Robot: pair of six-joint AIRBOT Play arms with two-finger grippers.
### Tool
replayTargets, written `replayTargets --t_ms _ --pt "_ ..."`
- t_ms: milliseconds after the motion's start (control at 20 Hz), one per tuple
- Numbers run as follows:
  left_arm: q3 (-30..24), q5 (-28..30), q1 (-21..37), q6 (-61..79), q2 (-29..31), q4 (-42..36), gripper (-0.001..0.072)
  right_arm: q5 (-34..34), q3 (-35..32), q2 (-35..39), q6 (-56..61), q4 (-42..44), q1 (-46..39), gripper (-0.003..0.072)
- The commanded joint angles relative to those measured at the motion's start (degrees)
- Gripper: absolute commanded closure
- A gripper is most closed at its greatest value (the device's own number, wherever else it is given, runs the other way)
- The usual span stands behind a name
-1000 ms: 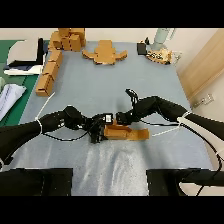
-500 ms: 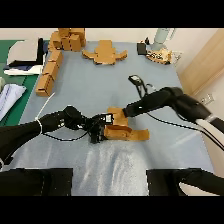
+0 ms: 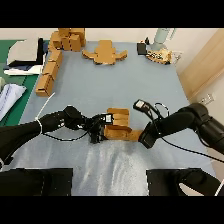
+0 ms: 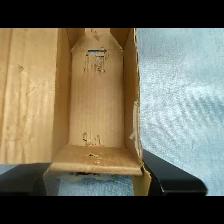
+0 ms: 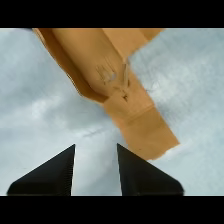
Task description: Fold the box.
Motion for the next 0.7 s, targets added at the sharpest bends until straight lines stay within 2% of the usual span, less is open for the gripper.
replayTargets --t_ms 0,50,100,200,400,450,550,650 --pt "0.0 0.0 0.0 0.0 0.0 0.0 0.0191 10.6 -5.5 -1.7 -12.8 -2.4 0.3 0.0273" --pt "0.0 0.0 0.0 0.0 0.0 0.0 0.0191 13.5 -5.6 -3.9 -16.8 -1.7 0.3 0.0193" --pt "0.0 0.0 0.0 0.0 0.0 0.0 0.0191 16.0 -5.4 -5.9 -19.7 -0.7 0.3 0.0167" --pt "0.0 0.0 0.0 0.0 0.0 0.0 0.0191 20.0 -5.4 -7.9 -22.4 1.2 0.3 0.0167" --pt "0.0 0.0 0.0 0.0 0.0 0.0 0.0191 22.1 -5.4 -8.7 -26.1 0.8 0.3 0.0171" --pt "0.0 0.0 0.0 0.0 0.0 0.0 0.0191 22.1 -5.4 -8.7 -27.1 2.0 0.4 0.0206" --pt "0.0 0.0 0.0 0.0 0.0 0.0 0.0191 22.8 -5.4 -8.7 -31.0 4.9 0.7 0.0535" --pt "0.0 0.0 0.0 0.0 0.0 0.0 0.0191 23.3 -5.4 -8.7 -35.5 8.7 0.7 0.0555"
